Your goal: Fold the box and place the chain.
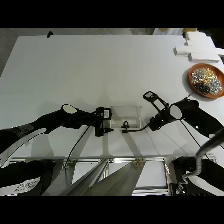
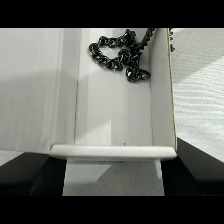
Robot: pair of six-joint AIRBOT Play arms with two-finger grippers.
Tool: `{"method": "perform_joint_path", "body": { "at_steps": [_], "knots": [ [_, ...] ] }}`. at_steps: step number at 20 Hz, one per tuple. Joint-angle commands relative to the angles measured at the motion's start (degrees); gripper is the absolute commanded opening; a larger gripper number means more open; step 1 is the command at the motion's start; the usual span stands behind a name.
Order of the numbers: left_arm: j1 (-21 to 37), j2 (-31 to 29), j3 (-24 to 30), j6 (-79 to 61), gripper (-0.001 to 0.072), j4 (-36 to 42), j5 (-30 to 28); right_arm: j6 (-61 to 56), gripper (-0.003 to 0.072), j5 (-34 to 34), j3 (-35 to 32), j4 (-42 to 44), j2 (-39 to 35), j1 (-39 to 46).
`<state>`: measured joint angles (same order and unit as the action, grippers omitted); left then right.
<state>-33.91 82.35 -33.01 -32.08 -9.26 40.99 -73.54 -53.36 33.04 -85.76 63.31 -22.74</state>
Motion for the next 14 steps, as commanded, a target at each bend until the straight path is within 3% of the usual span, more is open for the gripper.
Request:
{"method": "perform_joint_path", "body": {
  "at_steps": [1,5,14],
  "knots": [
    [0.0,0.0,0.0,0.0,0.0073,0.0,0.0,2.3,0.0228,2.1,0.0,0.0,0.5,0.0],
    [0.0,0.0,0.0,0.0,0.0073,0.0,0.0,2.4,0.0173,1.6,-0.1,0.0,0.6,0.0],
    [0.0,0.0,0.0,0.0,0.0073,0.0,0.0,4.6,0.0174,0.0,-1.0,-0.2,0.6,0.0]
  ]
}}
